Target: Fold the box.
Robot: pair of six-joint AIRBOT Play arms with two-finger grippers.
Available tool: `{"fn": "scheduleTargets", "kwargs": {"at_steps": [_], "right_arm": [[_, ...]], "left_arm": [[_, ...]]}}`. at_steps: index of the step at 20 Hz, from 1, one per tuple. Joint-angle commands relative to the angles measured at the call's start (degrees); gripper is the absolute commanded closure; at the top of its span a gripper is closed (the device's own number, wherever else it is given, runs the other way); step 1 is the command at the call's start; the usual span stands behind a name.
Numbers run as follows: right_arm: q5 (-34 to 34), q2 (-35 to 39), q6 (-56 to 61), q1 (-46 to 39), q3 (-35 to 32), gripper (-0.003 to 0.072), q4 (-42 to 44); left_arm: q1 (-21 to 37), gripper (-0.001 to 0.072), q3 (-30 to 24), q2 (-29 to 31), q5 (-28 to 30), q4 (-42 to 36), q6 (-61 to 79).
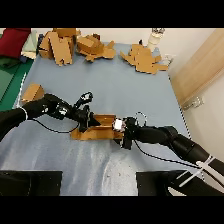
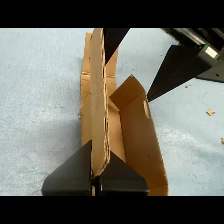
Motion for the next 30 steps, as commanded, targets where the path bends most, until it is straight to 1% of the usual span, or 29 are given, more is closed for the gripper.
{"fn": "scheduleTargets", "kwargs": {"at_steps": [1,4,7,10,14,18,21,23,28,30], "right_arm": [[-2.4,-2.4,-2.4,-1.8,2.1,-0.0018,0.9],[-3.4,-2.5,-5.6,-3.7,2.2,-0.0018,4.4],[-5.3,-2.9,-10.2,-5.8,2.2,-0.0018,9.7],[-7.4,-4.8,-12.6,-8.1,3.0,-0.0018,13.2],[-11.4,-9.9,-12.6,-8.3,5.5,-0.0018,13.0],[-11.8,-13.4,-12.6,-8.3,7.9,-0.0018,11.6],[-13.0,-13.9,-12.6,-8.3,8.7,-0.0018,7.6],[-14.3,-13.9,-12.6,-8.3,9.2,-0.0018,6.4],[-11.7,-13.9,-12.6,-8.3,9.3,-0.0018,6.3],[-11.8,-13.9,-12.6,-7.3,9.8,-0.0018,3.5]], "left_arm": [[0.0,0.0697,0.0,0.0,0.0,0.0,0.0],[0.0,0.0697,0.0,0.0,0.1,0.0,0.0],[0.0,0.0697,0.0,0.0,0.1,0.0,0.0],[0.0,0.0697,0.0,0.0,0.0,0.0,0.0],[0.0,0.0697,0.0,0.0,0.0,0.0,0.0],[0.0,0.0697,0.0,0.0,0.0,0.0,0.0],[0.0,0.0697,0.0,0.0,0.0,0.0,0.0],[0.0,0.0697,0.0,0.0,0.0,0.0,0.0],[0.0,0.0697,0.0,0.0,0.1,0.0,0.0],[0.0,0.0697,0.0,0.0,0.0,0.0,0.0]]}}
